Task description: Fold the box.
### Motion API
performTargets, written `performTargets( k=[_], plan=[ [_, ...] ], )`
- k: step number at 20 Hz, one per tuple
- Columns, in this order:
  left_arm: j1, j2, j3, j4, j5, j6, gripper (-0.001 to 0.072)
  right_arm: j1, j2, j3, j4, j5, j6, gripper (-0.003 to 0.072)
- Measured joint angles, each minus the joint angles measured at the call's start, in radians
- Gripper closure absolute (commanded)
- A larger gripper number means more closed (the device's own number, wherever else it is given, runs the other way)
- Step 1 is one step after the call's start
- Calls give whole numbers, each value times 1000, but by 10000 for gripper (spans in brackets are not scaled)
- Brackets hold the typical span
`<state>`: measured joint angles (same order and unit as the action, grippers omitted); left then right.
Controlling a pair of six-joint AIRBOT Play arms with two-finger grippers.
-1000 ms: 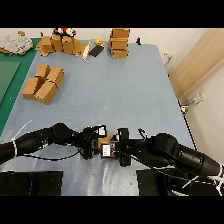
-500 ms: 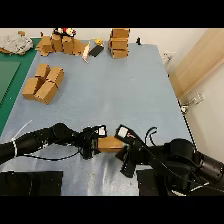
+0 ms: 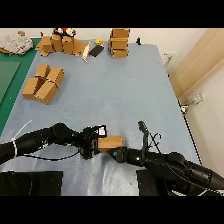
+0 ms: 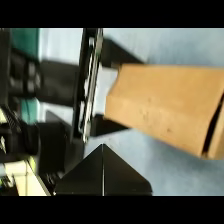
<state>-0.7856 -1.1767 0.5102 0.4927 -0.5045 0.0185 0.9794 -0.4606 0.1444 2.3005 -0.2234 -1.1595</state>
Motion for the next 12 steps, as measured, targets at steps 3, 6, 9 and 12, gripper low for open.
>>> performTargets(
  k=[3, 6, 9, 12],
  plan=[
    [0, 0, 0, 0, 0, 0, 191, 3, -44, -11, 27, 103, 26, 684],
    [0, 0, 0, 0, 0, 0, 191, 23, -73, -15, 34, 151, 36, 683],
    [0, 0, 0, 0, 0, 0, 191, 43, -106, -17, 37, 175, 42, 683],
    [0, 0, 0, 0, 0, 0, 191, 55, -141, -18, 37, 187, 44, 683]
  ],
)
